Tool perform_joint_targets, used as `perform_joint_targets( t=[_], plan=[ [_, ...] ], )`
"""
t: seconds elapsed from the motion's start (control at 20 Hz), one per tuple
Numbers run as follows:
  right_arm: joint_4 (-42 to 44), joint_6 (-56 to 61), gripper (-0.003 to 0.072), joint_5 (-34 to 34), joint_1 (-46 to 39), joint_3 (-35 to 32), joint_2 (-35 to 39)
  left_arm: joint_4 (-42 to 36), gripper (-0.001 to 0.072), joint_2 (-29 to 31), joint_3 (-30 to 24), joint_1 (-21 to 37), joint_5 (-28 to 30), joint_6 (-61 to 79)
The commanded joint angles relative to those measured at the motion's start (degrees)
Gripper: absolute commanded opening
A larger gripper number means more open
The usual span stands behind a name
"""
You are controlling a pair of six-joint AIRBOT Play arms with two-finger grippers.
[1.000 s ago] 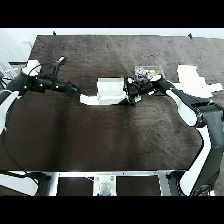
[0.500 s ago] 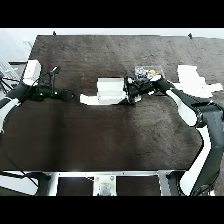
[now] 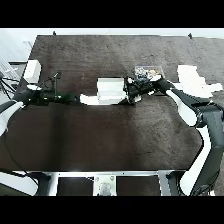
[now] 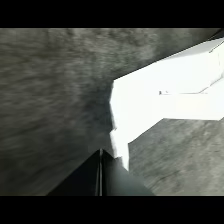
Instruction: Fold the box and place the chain.
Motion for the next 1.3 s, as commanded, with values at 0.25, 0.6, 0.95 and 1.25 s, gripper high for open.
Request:
perform_joint_targets(
  t=[0.25, 0.6, 0.95, 1.25],
  plan=[
    [0.0, 0.0, 0.0581, 0.0, 0.0, 0.0, 0.0, -5.4, 0.002, -5.9, 1.8, -6.4, 1.6, 1.4],
    [0.0, 0.0, 0.0582, 0.0, 0.0, 0.0, 0.0, -6.2, 0.0023, -6.1, 8.0, -6.8, -3.1, -0.6],
    [0.0, 0.0, 0.0582, 0.0, 0.0, 0.0, 0.0, -7.0, 0.0328, -4.5, 9.4, -7.0, -6.4, -0.5],
    [0.0, 0.0, 0.0582, 0.0, 0.0, 0.0, 0.0, -7.1, 0.0329, -4.5, 9.4, -9.4, -5.0, -3.5]
  ],
)
